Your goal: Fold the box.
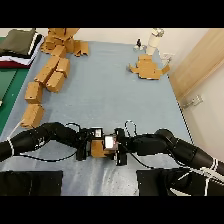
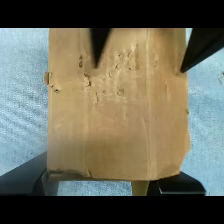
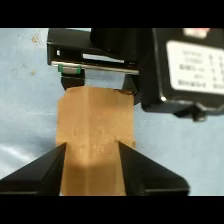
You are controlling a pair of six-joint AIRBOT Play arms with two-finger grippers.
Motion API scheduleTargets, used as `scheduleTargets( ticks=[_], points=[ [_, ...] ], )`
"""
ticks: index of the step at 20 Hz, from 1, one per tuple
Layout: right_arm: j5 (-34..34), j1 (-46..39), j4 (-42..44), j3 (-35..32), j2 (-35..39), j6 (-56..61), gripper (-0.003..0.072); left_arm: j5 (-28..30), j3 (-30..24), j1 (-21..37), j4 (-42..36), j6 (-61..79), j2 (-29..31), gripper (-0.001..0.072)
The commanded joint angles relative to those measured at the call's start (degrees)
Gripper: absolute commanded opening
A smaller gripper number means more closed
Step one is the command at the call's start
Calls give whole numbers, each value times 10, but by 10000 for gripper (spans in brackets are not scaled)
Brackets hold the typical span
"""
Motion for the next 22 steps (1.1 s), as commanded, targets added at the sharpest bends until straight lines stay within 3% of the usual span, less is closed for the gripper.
scheduleTargets(
  ticks=[1, 5, 12, 14, 19, 21, 22],
  points=[
    [39, 14, -20, 0, -3, -58, 584, 0, 1, 0, 1, 0, 0, 466],
    [30, 34, -21, -5, -3, -58, 614, 0, 1, 0, 1, 0, 0, 466],
    [117, 55, -42, -34, -4, -50, 614, 0, 1, 0, 1, 0, 0, 466],
    [119, 55, -42, -34, -3, -50, 544, 0, 1, 0, 1, 0, 0, 467],
    [112, 54, -42, -34, 3, -50, 534, 0, 1, 0, 1, 0, 0, 466],
    [118, 54, -42, -34, 3, -50, 463, 0, 1, 0, 1, 0, 0, 466],
    [119, 54, -42, -33, 3, -50, 463, 0, 1, 0, 1, 0, 0, 466]
  ],
)
